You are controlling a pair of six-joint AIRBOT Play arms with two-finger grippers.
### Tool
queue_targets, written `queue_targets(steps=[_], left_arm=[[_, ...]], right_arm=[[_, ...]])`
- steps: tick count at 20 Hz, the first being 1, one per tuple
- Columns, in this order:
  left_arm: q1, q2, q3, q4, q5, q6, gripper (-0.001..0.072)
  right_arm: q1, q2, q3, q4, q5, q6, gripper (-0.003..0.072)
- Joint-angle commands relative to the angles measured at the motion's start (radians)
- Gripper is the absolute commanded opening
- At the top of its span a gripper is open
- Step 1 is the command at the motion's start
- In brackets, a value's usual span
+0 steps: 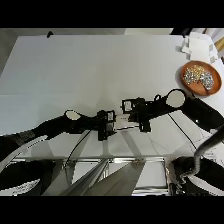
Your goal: Fold the box and place the chain.
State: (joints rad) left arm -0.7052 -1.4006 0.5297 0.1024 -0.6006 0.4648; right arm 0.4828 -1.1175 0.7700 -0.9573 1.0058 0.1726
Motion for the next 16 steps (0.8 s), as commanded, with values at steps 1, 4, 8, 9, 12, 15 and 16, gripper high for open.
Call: queue_targets(steps=[1,4,8,9,12,15,16], left_arm=[[-0.001,0.001,0.000,0.003,-0.002,0.003,0.0150],[-0.001,0.001,0.000,0.003,-0.002,0.003,0.0150],[-0.001,0.001,0.000,0.003,-0.002,0.003,0.0150],[-0.001,0.001,0.000,0.003,-0.002,0.003,0.0150],[-0.001,0.001,0.000,0.003,-0.002,0.003,0.0150],[-0.001,0.000,0.000,0.003,-0.002,0.003,0.0150],[-0.001,0.001,0.000,0.003,-0.002,0.003,0.0150]], right_arm=[[0.000,0.001,-0.019,0.000,-0.047,0.014,0.0054],[0.000,0.001,-0.042,0.000,-0.050,0.014,0.0054],[0.000,0.001,-0.042,0.002,-0.053,0.014,0.0054],[0.000,0.001,-0.042,0.003,-0.055,0.014,0.0054],[0.000,0.001,-0.042,0.005,-0.064,0.014,0.0054],[0.000,0.001,-0.042,0.005,-0.045,0.014,0.0054],[0.000,0.001,-0.042,0.005,-0.036,0.014,0.0054]])
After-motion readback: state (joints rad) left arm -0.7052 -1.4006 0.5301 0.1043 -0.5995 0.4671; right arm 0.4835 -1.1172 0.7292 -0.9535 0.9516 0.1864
